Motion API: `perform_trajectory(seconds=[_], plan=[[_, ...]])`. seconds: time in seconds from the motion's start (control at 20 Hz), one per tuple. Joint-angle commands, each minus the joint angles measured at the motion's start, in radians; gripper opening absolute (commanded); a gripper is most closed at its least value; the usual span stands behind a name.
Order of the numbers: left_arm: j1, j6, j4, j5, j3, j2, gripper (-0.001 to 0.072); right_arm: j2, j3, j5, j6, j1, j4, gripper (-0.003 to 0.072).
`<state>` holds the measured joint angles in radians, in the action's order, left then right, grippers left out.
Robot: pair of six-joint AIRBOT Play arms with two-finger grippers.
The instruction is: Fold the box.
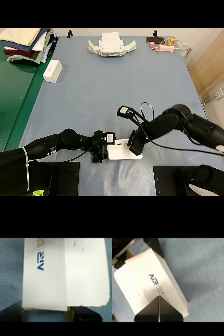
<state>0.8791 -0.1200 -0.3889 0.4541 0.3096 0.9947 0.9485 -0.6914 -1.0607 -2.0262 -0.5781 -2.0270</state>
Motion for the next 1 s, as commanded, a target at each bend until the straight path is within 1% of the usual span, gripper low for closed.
perform_trajectory(seconds=[0.0, 0.1, 0.15, 0.2, 0.25, 0.3, 0.4, 0.5, 0.65, 0.85, 0.95], plan=[[0.000, 0.000, 0.000, 0.000, 0.000, 0.000, 0.0513, -0.145, 0.146, 0.262, -0.069, -0.095, 0.057, 0.0008], [0.000, 0.000, 0.000, 0.000, 0.000, 0.000, 0.0513, -0.192, 0.183, 0.319, -0.097, -0.119, 0.072, 0.0096], [0.000, 0.000, 0.000, 0.000, 0.000, 0.000, 0.0513, -0.202, 0.184, 0.319, -0.124, -0.125, 0.074, 0.0230], [-0.001, 0.000, 0.000, 0.000, 0.000, 0.000, 0.0513, -0.210, 0.184, 0.318, -0.155, -0.126, 0.075, 0.0329], [-0.001, 0.000, 0.000, 0.000, 0.000, 0.000, 0.0513, -0.217, 0.183, 0.317, -0.187, -0.126, 0.073, 0.0398], [0.000, 0.000, 0.000, 0.000, 0.000, 0.000, 0.0513, -0.224, 0.183, 0.311, -0.209, -0.126, 0.073, 0.0444], [-0.001, 0.000, 0.000, 0.000, 0.000, 0.000, 0.0513, -0.230, 0.184, 0.290, -0.274, -0.128, 0.068, 0.0447], [0.000, 0.000, 0.000, 0.000, 0.000, 0.000, 0.0513, -0.230, 0.184, 0.243, -0.372, -0.128, 0.044, 0.0534], [0.000, 0.000, 0.000, 0.000, 0.000, 0.000, 0.0513, -0.229, 0.184, 0.175, -0.460, -0.128, 0.033, 0.0533], [-0.001, 0.000, 0.000, 0.000, 0.000, 0.000, 0.0512, -0.183, 0.184, 0.198, -0.489, -0.128, 0.095, 0.0534], [0.000, 0.000, 0.000, 0.000, 0.000, 0.000, 0.0513, -0.153, 0.184, 0.226, -0.489, -0.128, 0.099, 0.0533]])
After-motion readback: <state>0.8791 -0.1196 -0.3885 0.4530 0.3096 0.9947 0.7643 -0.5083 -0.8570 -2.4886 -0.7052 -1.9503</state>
